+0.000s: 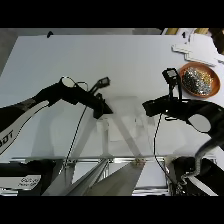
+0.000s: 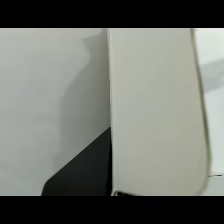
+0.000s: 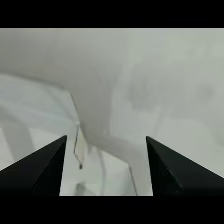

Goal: Fold the box and place the chain.

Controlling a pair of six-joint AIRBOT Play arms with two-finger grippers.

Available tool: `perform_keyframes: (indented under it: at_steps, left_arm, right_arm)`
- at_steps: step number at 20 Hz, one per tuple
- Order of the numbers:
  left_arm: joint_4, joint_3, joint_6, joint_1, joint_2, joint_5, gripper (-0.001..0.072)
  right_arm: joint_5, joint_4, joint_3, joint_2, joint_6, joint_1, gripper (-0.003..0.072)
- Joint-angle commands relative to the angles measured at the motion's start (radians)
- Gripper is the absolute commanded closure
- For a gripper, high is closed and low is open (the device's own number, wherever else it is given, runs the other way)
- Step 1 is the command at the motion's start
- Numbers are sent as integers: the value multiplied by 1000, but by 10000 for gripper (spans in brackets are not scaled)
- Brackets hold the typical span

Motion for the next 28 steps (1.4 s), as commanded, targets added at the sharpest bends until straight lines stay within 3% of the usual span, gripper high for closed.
perform_keyframes:
  at_steps: [1, 4, 7, 10, 15, 19, 28]
  left_arm:
    - [163, 21, 16, -103, 54, 46, 705]
    - [164, 11, 16, -153, 51, 68, 708]
    - [121, -19, 19, -159, 51, 177, 710]
    - [12, -42, 146, -157, 51, 212, 710]
    - [15, -60, 162, -153, 51, 328, 709]
    - [79, -60, 163, -153, 51, 325, 707]
    - [69, -60, 241, -154, 50, 298, 704]
  right_arm:
    - [141, -48, 71, 30, -66, 0, 146]
    - [220, -85, 73, 92, -66, 0, 147]
    - [287, -103, 73, 146, -66, 0, 149]
    - [300, -103, 73, 158, -66, 0, 149]
    - [300, -103, 73, 157, -66, 0, 149]
    - [296, -103, 73, 156, -70, 0, 149]
    - [296, -103, 73, 156, -70, 0, 149]
